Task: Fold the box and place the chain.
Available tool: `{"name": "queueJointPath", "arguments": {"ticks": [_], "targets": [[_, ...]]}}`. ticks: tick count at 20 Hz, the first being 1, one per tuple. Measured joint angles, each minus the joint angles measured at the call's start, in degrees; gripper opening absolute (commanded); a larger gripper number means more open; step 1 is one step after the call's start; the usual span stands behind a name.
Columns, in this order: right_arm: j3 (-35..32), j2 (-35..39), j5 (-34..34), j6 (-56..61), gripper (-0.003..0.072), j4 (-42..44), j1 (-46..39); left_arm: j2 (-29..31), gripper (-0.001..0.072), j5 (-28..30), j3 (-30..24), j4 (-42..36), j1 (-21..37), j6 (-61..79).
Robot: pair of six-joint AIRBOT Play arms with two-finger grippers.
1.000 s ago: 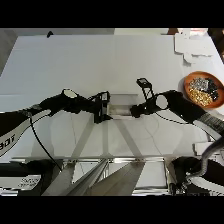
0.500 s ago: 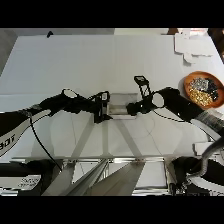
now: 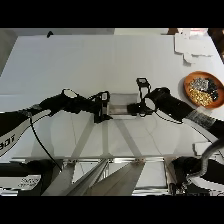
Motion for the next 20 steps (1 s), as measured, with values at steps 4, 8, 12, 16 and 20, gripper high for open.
{"name": "queueJointPath", "arguments": {"ticks": [4,8,12,16,20], "targets": [[1.53,-0.22,0.04,5.05,0.0425,-1.53,0.35,0.0,0.0276,-0.02,0.0,0.04,0.0,0.0],[2.03,-1.11,-0.83,7.1,0.0397,-1.97,1.33,0.0,0.0276,-0.02,0.0,0.04,0.0,0.02],[2.16,-2.27,-1.44,10.01,0.0207,-3.72,2.29,0.0,0.0276,-0.02,0.0,0.07,0.0,0.02],[2.19,-2.69,-2.1,11.65,0.0011,-4.79,2.62,0.0,0.0276,0.02,0.0,0.04,0.0,0.04],[2.19,-2.78,-2.8,12.2,0.0428,-5.14,2.69,0.0,0.0276,0.07,0.0,0.04,0.02,-0.04]]}}
